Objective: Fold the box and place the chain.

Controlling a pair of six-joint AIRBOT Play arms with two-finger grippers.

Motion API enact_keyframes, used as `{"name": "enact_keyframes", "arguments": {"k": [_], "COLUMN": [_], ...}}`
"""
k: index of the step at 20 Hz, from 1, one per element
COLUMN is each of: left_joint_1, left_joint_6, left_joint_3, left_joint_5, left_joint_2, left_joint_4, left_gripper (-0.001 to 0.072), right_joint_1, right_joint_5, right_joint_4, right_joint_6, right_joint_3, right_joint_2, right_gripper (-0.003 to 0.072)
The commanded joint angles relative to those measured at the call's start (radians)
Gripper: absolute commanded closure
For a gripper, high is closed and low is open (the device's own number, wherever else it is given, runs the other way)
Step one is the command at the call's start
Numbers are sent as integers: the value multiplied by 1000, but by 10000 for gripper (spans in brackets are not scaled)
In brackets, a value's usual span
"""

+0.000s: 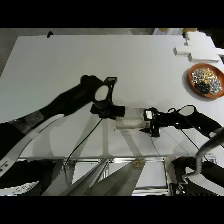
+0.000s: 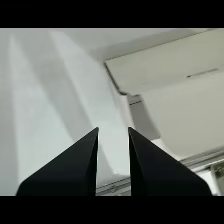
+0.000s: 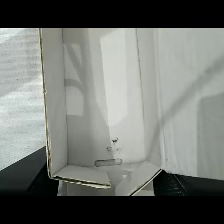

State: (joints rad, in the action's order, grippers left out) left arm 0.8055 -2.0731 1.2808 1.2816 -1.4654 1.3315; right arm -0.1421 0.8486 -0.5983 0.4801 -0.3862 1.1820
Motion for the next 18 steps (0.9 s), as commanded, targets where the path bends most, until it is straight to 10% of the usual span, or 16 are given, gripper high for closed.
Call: {"name": "enact_keyframes", "arguments": {"k": [1,3,5,13,18], "left_joint_1": [-76,-93,-97,-174,-175], "left_joint_6": [224,331,558,2188,2338], "left_joint_3": [-14,-68,-162,-566,-579], "left_joint_5": [64,37,-68,-415,-543], "left_joint_2": [97,145,175,166,63], "left_joint_4": [5,7,-8,-579,-797], "left_gripper": [495,417,123,106,64], "right_joint_1": [0,0,0,0,0], "right_joint_5": [0,0,0,0,0], "right_joint_4": [0,0,0,0,0], "right_joint_6": [0,0,0,0,0], "right_joint_3": [0,0,0,0,0], "right_joint_2": [-1,-1,-1,-1,-1], "right_gripper": [350,350,350,350,350]}}
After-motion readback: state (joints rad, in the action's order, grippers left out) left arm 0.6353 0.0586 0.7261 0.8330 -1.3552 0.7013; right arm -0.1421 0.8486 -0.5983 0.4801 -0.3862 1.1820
